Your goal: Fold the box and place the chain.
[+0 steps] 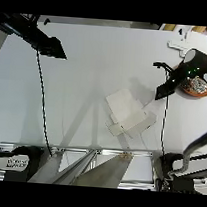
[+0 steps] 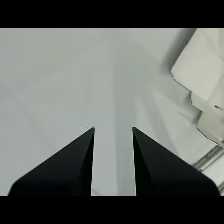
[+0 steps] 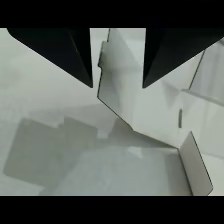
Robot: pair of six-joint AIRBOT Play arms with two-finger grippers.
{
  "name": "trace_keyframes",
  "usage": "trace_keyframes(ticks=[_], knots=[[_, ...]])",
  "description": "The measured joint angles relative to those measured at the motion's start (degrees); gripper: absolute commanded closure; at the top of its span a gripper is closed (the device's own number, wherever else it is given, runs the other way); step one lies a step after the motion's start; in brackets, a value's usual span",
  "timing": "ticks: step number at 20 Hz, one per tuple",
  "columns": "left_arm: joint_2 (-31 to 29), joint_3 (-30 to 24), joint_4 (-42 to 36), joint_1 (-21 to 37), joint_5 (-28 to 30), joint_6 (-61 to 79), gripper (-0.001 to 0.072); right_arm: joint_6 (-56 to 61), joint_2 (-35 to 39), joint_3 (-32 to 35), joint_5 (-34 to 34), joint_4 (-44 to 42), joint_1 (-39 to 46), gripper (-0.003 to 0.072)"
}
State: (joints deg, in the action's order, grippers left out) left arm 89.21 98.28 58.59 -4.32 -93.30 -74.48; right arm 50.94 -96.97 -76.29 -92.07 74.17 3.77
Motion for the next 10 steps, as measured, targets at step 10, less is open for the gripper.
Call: trace_keyframes(ticks=[10], knots=[[-8.0,-23.08,-6.29,0.07,5.22,5.68,0.0433,3.34,-0.57,3.08,-3.93,0.68,-1.09,0.0557]])
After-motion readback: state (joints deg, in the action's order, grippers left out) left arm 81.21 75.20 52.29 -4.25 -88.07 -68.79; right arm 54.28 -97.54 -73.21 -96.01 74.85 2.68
